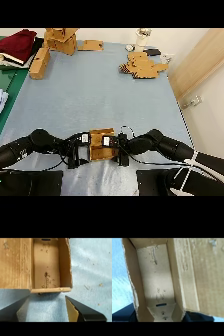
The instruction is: Fold the box.
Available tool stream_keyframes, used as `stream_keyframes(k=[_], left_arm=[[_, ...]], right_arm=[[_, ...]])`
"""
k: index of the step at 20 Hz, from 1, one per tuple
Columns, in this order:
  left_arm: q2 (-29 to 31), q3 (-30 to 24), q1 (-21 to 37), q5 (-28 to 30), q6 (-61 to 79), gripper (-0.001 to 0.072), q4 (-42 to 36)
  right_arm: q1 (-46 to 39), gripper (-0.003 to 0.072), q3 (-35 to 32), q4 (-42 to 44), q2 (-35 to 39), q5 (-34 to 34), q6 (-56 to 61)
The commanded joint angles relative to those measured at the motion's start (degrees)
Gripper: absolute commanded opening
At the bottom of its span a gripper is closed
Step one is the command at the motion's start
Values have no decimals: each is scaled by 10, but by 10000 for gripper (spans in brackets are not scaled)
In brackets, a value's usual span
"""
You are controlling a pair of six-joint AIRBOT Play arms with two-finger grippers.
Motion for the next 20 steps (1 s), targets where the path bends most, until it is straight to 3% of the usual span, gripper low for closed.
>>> stream_keyframes(k=[1,14,20], left_arm=[[2,-4,-29,42,-30,720,-3],[-15,-4,-75,93,-29,720,-18],[-24,-3,-109,157,-29,720,-18]], right_arm=[[0,599,0,0,0,0,0],[0,599,0,0,0,0,0],[0,599,0,0,0,0,0]])
